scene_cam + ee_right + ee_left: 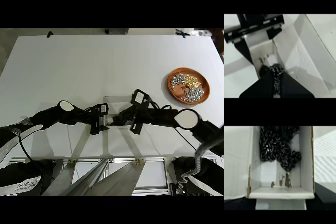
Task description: Fold the box and place the chain.
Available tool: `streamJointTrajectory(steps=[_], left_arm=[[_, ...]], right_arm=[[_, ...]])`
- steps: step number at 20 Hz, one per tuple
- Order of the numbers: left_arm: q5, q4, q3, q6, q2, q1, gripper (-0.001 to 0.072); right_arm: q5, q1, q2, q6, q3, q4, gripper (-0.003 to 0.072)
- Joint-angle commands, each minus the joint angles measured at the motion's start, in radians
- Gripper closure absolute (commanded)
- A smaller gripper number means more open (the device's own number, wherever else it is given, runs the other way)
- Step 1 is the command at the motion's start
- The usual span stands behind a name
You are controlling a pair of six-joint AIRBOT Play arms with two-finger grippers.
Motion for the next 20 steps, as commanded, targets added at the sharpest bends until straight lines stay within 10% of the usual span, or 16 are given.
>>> streamJointTrajectory(steps=[1,3,7,12,15,20], left_arm=[[0.000,0.000,0.000,0.000,0.001,0.000,0.0501],[0.000,0.000,0.000,0.000,0.001,0.000,0.0501],[0.000,0.000,0.000,0.000,0.001,0.000,0.0501],[0.000,0.000,0.000,0.000,0.001,0.000,0.0501],[0.000,0.000,0.000,0.000,0.001,0.000,0.0501],[0.000,0.000,0.000,0.000,0.001,0.000,0.0501]], right_arm=[[-0.166,0.091,-0.115,0.004,0.000,0.116,0.0671],[-0.155,0.095,-0.170,0.004,0.000,0.117,0.0665],[-0.134,0.094,-0.184,0.005,0.003,0.116,0.0388],[-0.001,0.066,-0.183,0.087,0.101,0.016,0.0392],[0.248,-0.076,-0.185,0.270,0.293,-0.202,0.0630],[0.378,-0.239,-0.243,0.319,0.545,-0.266,0.0670]])
